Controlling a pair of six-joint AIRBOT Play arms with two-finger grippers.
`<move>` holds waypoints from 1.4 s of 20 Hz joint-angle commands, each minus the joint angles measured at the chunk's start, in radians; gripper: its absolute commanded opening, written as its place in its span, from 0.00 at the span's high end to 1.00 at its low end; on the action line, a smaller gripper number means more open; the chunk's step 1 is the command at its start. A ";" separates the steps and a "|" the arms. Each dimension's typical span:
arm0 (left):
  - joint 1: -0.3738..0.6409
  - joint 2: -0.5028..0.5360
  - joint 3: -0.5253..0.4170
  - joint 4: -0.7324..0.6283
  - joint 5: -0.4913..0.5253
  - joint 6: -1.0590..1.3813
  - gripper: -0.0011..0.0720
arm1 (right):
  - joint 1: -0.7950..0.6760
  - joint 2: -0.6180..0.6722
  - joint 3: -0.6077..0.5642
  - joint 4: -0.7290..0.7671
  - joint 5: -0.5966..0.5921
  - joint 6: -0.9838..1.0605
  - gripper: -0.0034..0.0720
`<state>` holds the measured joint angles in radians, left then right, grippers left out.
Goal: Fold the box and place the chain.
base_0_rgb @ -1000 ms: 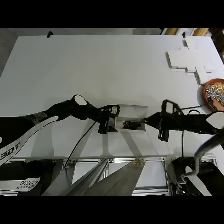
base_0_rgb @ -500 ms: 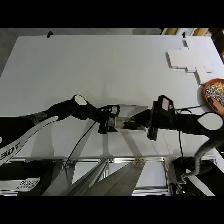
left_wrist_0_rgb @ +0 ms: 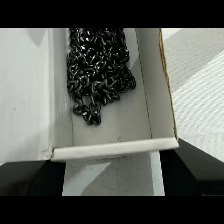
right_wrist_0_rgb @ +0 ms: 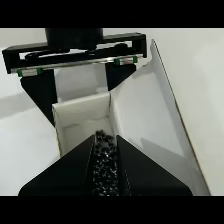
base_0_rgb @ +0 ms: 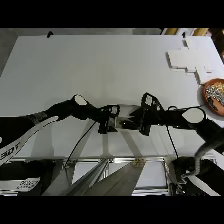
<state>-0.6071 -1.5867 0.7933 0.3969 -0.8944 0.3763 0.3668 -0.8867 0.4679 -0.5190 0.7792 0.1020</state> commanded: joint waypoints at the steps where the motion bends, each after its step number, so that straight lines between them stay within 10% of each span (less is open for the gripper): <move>1: 0.001 0.000 0.000 0.000 0.000 0.000 0.94 | -0.065 -0.005 0.099 -0.177 0.126 0.058 0.74; 5: 0.001 0.001 0.001 0.000 0.000 0.000 0.94 | -0.274 0.036 0.176 -0.368 0.346 0.039 0.74; 10: 0.001 0.000 0.001 0.000 0.000 0.000 0.94 | -0.444 -0.026 0.175 -0.487 0.330 -0.112 0.75; 16: 0.001 0.000 0.001 0.000 0.000 0.000 0.94 | -0.407 -0.225 0.175 -0.446 0.309 -0.164 0.55; 24: 0.001 0.000 0.001 0.000 0.000 0.000 0.94 | -0.293 -0.418 0.175 -0.451 0.275 -0.217 0.57; 28: 0.001 0.000 0.001 0.000 0.000 0.000 0.94 | -0.293 -0.425 0.175 -0.452 0.278 -0.242 0.74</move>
<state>-0.6067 -1.5867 0.7933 0.3969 -0.8940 0.3763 0.0658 -1.2942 0.6418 -0.9699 1.0588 -0.1219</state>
